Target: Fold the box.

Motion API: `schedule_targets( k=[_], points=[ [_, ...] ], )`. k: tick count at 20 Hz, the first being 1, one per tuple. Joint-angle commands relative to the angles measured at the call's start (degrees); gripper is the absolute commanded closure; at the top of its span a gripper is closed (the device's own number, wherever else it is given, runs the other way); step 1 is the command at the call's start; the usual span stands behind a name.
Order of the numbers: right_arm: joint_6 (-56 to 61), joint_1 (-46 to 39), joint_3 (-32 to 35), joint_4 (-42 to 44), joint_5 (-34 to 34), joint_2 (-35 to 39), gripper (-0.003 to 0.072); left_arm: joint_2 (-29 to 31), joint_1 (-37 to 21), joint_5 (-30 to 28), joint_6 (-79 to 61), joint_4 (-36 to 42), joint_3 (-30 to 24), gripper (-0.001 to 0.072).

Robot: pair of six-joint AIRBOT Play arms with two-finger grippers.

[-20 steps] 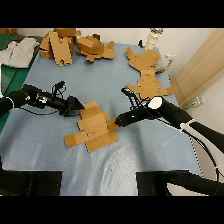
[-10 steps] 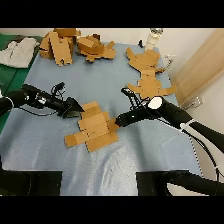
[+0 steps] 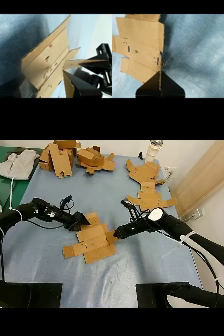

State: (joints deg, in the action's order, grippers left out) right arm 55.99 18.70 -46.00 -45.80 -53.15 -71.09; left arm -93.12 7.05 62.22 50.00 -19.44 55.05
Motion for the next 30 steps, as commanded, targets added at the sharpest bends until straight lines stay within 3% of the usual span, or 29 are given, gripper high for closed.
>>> schedule_targets(
  k=[1,2,3,4,11,13,18,19,20,21,25,28,30],
  points=[
    [-0.1,0.0,0.0,0.4,-0.7,0.0,0.0682,-0.1,0.4,-0.5,-3.6,3.9,0.0,0.0126],
    [-0.1,0.0,0.0,0.3,-0.6,0.0,0.0682,-0.1,0.4,0.2,-4.8,4.5,0.0,0.0128],
    [-0.1,0.0,0.0,0.2,-0.6,0.0,0.0682,-0.1,0.4,1.2,-6.1,4.7,0.0,0.0252],
    [-0.1,0.0,0.0,0.2,-0.6,0.0,0.0682,-0.1,0.4,2.6,-7.9,4.7,0.0,0.0421],
    [-0.1,0.0,0.0,-0.5,-0.3,0.0,0.0682,-2.4,0.4,8.4,-13.2,5.9,0.0,0.0427],
    [-0.1,0.0,0.0,-0.5,-0.3,0.0,0.0682,-3.0,0.4,9.0,-15.1,6.2,0.0,0.0698],
    [-0.1,0.0,0.0,-0.9,-0.1,0.0,0.0681,-3.0,0.4,9.9,-21.4,9.4,0.0,0.0699],
    [-0.1,0.0,0.0,-1.0,-0.1,0.0,0.0640,-3.0,0.4,10.1,-24.3,9.6,0.2,0.0699],
    [0.2,-0.1,0.0,-1.4,-0.3,0.0,0.0439,-3.0,0.4,10.8,-27.1,9.6,0.6,0.0698],
    [1.8,-0.3,0.0,-2.8,-0.3,0.1,0.0370,-3.0,0.4,11.9,-29.4,9.6,1.2,0.0698],
    [15.1,-5.5,-1.8,-14.8,-0.2,2.0,0.0370,-3.0,1.6,17.0,-33.7,7.1,5.8,0.0698],
    [19.2,-12.5,-3.7,-15.3,0.8,5.4,0.0371,-2.3,6.2,17.2,-34.6,6.1,9.0,0.0698],
    [21.1,-16.0,-3.9,-14.8,1.2,7.3,0.0372,-1.0,10.2,14.3,-38.0,6.1,10.2,0.0698]
  ],
)
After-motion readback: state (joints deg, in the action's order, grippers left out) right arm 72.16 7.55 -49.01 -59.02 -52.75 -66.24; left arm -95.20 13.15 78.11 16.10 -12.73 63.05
